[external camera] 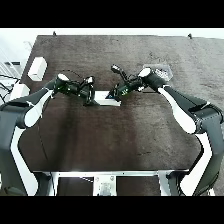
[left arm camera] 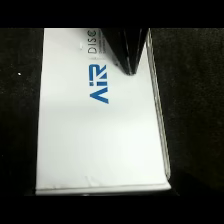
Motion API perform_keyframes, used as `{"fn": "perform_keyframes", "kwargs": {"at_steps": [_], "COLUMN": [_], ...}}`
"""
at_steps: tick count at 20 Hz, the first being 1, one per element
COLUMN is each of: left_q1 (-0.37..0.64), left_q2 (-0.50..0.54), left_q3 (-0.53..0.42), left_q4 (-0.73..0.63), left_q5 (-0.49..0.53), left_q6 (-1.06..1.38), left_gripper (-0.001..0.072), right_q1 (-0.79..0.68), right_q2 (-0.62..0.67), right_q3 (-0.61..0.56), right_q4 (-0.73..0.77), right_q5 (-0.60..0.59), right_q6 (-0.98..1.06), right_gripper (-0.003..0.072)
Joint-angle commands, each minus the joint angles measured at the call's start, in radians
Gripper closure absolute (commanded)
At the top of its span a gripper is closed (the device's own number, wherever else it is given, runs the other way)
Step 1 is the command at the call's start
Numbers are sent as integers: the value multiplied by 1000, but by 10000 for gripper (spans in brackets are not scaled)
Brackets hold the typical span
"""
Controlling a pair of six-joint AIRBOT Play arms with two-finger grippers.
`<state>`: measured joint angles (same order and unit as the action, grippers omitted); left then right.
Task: Fold the box and place the chain.
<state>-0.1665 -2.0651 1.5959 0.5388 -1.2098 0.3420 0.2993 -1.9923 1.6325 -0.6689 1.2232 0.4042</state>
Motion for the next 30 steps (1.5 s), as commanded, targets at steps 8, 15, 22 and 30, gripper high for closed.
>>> {"fn": "perform_keyframes", "kwargs": {"at_steps": [8,15,22,30], "left_q1": [1,1,1,1], "left_q2": [1,1,1,1], "left_q3": [1,1,1,1], "left_q4": [-1,-1,-9,-29], "left_q5": [-2,-3,-6,-24], "left_q6": [-1,-1,-2,-18], "left_gripper": [182,182,182,183], "right_q1": [-16,-59,-142,-203], "right_q2": [330,779,1236,1313], "right_q3": [-9,-278,-890,-1021], "right_q4": [149,-166,-226,-226], "right_q5": [-31,-107,-459,-491], "right_q6": [23,268,295,292], "right_gripper": [673,673,670,670]}}
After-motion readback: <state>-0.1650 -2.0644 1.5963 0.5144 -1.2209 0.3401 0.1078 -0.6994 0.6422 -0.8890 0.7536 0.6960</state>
